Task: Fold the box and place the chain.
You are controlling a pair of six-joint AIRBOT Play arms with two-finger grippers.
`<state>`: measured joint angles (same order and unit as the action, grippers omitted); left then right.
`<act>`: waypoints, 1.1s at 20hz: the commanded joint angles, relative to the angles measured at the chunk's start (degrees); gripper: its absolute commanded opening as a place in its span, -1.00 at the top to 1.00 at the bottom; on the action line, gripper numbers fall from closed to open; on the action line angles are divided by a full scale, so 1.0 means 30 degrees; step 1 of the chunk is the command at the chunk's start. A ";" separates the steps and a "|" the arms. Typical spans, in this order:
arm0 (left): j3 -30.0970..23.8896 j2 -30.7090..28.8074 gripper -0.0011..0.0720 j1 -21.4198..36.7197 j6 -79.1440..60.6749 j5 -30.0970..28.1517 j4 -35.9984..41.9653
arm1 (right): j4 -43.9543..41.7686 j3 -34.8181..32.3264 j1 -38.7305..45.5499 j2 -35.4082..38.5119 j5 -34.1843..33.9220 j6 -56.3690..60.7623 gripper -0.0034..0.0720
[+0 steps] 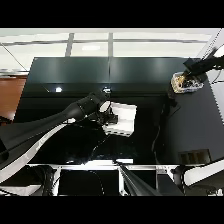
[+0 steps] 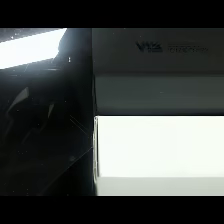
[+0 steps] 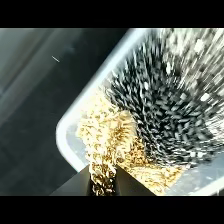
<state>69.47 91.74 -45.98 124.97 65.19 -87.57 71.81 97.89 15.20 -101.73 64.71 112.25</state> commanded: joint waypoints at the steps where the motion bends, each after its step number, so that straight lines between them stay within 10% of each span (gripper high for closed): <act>1: 0.0015 0.0000 0.89 0.0007 -0.0007 -0.0007 0.0000 | -0.0138 0.0022 0.0415 0.2412 -0.0240 -0.2790 0.88; 13: 0.0015 0.0000 0.89 0.0007 -0.0007 0.0000 0.0000 | -0.2616 0.0022 0.0452 1.0783 -0.2171 -0.7162 0.88; 22: 0.0015 0.0000 0.89 0.0007 0.0000 -0.0044 0.0000 | -0.8990 -0.1596 -0.0240 1.3850 0.7861 -1.2407 0.87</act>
